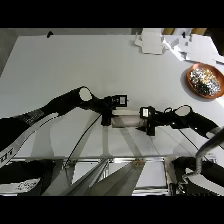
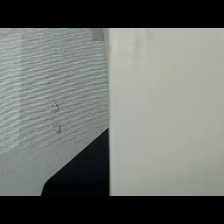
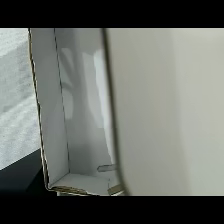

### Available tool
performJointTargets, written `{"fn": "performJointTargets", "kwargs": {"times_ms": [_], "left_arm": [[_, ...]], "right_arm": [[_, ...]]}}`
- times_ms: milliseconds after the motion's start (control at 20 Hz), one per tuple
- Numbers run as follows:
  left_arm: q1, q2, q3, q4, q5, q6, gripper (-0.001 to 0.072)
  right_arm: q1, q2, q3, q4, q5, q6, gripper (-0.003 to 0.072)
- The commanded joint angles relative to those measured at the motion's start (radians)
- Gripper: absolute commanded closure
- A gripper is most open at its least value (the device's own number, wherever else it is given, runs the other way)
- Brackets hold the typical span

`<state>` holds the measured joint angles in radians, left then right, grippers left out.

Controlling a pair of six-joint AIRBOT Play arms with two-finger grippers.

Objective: Fold the box and place the chain.

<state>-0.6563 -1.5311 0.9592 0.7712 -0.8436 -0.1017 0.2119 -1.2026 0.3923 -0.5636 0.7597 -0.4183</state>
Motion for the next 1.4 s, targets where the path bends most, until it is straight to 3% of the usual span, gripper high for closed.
{"fn": "performJointTargets", "kwargs": {"times_ms": [0, 1350], "left_arm": [[0.000, 0.001, 0.001, 0.000, 0.002, 0.000, 0.0696], [0.000, 0.001, 0.001, -0.007, -0.017, -0.003, 0.0696]], "right_arm": [[0.006, -0.001, 0.000, -0.005, 0.003, -0.002, 0.0375], [0.006, 0.000, 0.000, -0.005, 0.004, -0.002, 0.0374]]}}
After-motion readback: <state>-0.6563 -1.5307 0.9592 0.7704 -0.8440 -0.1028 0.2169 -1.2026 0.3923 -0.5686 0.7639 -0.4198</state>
